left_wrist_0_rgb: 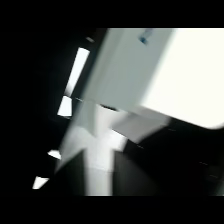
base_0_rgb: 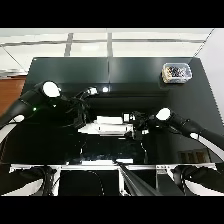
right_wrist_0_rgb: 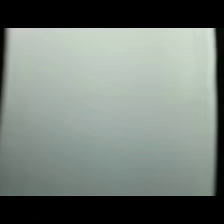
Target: Fold the box and place the chain.
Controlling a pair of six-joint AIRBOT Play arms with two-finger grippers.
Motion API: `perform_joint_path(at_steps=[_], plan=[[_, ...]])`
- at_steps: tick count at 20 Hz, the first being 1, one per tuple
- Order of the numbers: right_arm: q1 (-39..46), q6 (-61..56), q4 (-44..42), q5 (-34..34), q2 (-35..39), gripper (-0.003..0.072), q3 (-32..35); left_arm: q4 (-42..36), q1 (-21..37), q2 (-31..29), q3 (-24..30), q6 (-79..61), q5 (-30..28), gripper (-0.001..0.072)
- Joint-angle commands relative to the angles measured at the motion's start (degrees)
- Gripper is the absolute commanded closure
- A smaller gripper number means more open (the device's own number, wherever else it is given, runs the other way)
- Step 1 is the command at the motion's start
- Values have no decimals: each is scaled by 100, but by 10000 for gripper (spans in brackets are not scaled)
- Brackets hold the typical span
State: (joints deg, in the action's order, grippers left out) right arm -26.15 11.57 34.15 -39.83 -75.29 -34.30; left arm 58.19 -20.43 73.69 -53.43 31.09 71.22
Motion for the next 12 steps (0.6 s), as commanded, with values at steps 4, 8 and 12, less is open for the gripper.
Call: perform_joint_path(at_steps=[4, 8, 12], plan=[[-4, 0, 0, 0, 0, 224, -4, -2385, -382, 190, 614, 372, 109, 687], [-4, 0, 0, 0, 0, 224, -4, -2898, -461, 297, 450, 111, -1985, 686], [-4, 0, 0, 2, 0, 223, -4, -2378, -286, 398, 382, 179, -2887, 687]])
